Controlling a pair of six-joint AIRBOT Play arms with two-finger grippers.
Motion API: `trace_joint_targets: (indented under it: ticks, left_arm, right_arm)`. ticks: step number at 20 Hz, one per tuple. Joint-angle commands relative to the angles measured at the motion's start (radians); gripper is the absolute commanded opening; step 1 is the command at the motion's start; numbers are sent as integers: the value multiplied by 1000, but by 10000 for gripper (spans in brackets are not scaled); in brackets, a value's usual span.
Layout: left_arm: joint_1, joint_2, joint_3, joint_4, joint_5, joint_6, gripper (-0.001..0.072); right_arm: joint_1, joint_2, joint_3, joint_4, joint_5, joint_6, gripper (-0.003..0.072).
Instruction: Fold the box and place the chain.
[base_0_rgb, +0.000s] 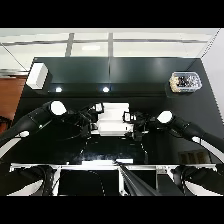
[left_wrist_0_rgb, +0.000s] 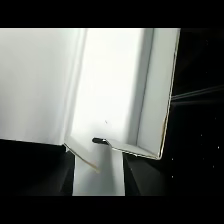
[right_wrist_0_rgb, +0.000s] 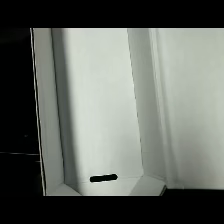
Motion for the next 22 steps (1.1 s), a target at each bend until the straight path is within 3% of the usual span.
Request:
trace_joint_targets:
  ticks: [1,5,13,14,16,17,21,22]
  left_arm:
    - [-1,-11,0,-84,-9,0,257]
    - [-1,-33,-3,-172,-15,0,254]
    - [-47,-51,-6,-162,51,0,254]
    - [-54,-51,-6,-159,64,1,286]
    - [-57,-51,-6,-151,66,0,417]
    - [-57,-51,-6,-136,63,0,425]
    - [-57,-51,-6,-114,56,-1,402]
    - [-57,-51,-6,-114,52,-1,298]
  right_arm:
    - [0,-1,0,1,0,0,203]
    - [0,-1,0,1,0,0,203]
    - [0,-1,0,1,0,0,203]
    - [0,-1,0,2,0,0,203]
    - [0,-1,0,1,0,0,203]
    - [0,-1,0,2,0,0,203]
    - [0,-1,0,2,0,0,203]
    - [0,-1,0,2,0,0,203]
